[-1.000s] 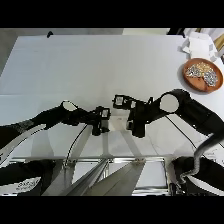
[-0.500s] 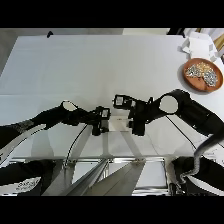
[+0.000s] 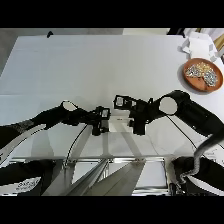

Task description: Fold the box and place the chain.

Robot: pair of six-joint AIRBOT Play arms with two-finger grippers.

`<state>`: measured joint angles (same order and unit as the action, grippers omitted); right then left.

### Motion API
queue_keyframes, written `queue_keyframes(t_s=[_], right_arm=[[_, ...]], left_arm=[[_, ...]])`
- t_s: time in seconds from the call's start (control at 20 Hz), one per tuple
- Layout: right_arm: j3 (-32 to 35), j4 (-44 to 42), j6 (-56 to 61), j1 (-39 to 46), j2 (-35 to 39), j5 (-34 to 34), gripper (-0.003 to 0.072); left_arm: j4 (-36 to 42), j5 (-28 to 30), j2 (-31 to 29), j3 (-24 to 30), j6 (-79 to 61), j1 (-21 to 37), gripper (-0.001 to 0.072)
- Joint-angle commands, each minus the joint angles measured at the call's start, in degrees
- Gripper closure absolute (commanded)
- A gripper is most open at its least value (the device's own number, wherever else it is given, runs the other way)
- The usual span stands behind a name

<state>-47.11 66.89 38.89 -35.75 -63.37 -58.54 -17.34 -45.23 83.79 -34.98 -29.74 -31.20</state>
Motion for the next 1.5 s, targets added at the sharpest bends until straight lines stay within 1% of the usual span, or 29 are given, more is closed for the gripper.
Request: queue_keyframes(t_s=[0.0,0.1,0.2,0.25,0.35,0.55,0.75,1.1,1.3,1.45], right_arm=[[0.35,0.81,0.04,-0.02,0.02,2.60,0.0398],[0.35,0.81,0.02,-0.02,0.02,4.22,0.0398],[0.35,0.87,0.04,-0.02,0.02,4.39,0.0406],[0.35,1.18,0.04,-0.02,0.04,4.39,0.0431],[0.35,1.75,0.04,-0.02,0.04,4.39,0.0448],[0.39,2.03,0.04,-0.02,-0.02,4.55,0.0450],[0.85,2.25,0.09,-0.02,-0.02,7.63,0.0451],[3.39,0.76,0.04,-0.72,-0.02,7.61,0.0450],[3.61,0.72,0.07,-2.05,-0.02,8.22,0.0450],[3.67,0.33,0.07,-2.05,-0.02,6.21,0.0446]], left_arm=[[-0.04,0.02,-0.04,-0.02,-0.04,0.04,0.0459],[-0.04,0.02,-0.04,-0.02,-0.04,0.04,0.0459],[-0.02,0.02,-0.04,-0.02,-0.04,0.04,0.0459],[-0.04,0.02,-0.04,-0.02,-0.04,0.04,0.0459],[-0.04,0.02,-0.04,-0.02,-0.04,0.04,0.0459],[-0.02,0.02,-0.04,0.00,-0.04,0.04,0.0459],[-0.02,0.02,-0.04,0.00,-0.04,0.04,0.0459],[-0.04,0.02,-0.04,-0.02,-0.04,0.04,0.0459],[-0.04,0.02,-0.04,-0.02,-0.04,0.04,0.0459],[-0.04,0.02,-0.04,-0.02,-0.04,0.04,0.0459]])
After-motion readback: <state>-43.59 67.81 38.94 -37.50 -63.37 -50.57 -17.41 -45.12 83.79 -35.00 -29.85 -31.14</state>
